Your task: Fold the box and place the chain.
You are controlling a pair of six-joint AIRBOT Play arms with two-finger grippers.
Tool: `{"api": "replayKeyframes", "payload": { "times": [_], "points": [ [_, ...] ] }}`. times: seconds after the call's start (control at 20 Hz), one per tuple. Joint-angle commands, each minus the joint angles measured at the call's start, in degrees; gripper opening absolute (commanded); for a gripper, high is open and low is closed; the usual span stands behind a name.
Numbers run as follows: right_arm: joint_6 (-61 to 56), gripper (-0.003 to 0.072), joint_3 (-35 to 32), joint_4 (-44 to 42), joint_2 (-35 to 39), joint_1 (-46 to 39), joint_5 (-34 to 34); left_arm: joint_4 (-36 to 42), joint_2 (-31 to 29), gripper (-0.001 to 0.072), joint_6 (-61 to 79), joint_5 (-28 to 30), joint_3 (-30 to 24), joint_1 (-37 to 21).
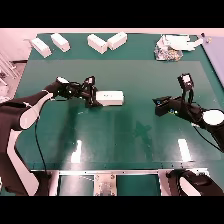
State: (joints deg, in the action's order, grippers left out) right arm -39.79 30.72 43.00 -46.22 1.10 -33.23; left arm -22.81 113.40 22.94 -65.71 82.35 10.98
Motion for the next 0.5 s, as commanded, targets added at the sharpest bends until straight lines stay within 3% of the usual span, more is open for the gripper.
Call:
{"api": "replayKeyframes", "payload": {
  "times": [0.0, 0.05, 0.1, 0.15, 0.45],
  "points": [
    [-0.3, 0.0012, -2.0, 0.1, 1.0, -0.6, 1.7, 1.4, -0.1, 0.0512, 0.0, -0.6, 0.0, 0.0],
    [-0.5, 0.0012, -2.0, 0.1, 1.0, -0.6, 1.7, 2.4, -0.2, 0.049, -0.5, -0.2, 0.0, 0.0],
    [-0.6, 0.0012, -2.0, 0.1, 1.0, -0.6, 1.7, 2.5, -0.5, 0.0249, -1.4, 0.4, 0.0, -0.2],
    [-0.6, 0.0012, -2.0, 0.1, 1.0, -0.6, 1.7, 2.5, -0.5, 0.0189, -1.5, 0.3, 0.0, -0.3],
    [-0.5, 0.0013, -2.0, 0.1, 1.0, -0.6, 2.0, 2.3, -0.5, 0.0188, -1.9, 0.8, 0.0, -0.4]
  ]
}}
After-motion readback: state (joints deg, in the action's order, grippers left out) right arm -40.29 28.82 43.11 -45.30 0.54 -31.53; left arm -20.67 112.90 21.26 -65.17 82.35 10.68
